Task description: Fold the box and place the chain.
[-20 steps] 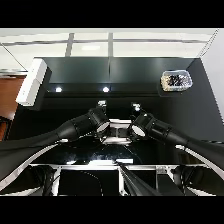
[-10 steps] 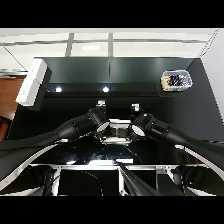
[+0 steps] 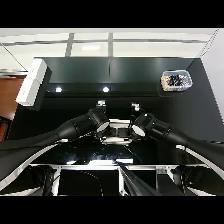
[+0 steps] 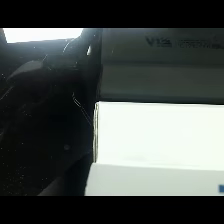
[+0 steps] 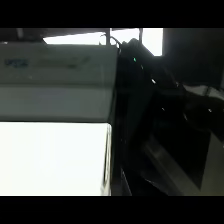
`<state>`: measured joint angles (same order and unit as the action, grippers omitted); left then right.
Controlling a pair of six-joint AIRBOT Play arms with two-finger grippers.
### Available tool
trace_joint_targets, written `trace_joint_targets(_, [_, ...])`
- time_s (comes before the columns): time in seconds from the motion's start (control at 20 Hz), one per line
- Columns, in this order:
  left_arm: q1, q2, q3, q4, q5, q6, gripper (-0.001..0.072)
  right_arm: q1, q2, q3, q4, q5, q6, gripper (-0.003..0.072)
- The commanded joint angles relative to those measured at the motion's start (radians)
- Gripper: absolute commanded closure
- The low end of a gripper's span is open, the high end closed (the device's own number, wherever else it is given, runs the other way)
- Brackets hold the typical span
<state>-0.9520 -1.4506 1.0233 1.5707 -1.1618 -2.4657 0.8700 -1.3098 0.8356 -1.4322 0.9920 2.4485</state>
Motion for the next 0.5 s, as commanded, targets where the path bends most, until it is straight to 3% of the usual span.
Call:
trace_joint_targets(0.0, [0.001, 0.000, 0.000, 0.000, 0.001, 0.000, 0.0681, -0.014, 0.042, 0.001, -0.002, 0.048, -0.036, 0.0408])
trace_joint_targets(0.2, [0.001, 0.000, 0.000, 0.000, 0.001, 0.000, 0.0681, -0.056, 0.180, 0.001, -0.001, 0.073, -0.087, 0.0408])
trace_joint_targets(0.45, [0.001, 0.000, 0.000, 0.000, -0.003, 0.001, 0.0681, -0.164, 0.381, 0.001, 0.042, 0.231, -0.264, 0.0408])
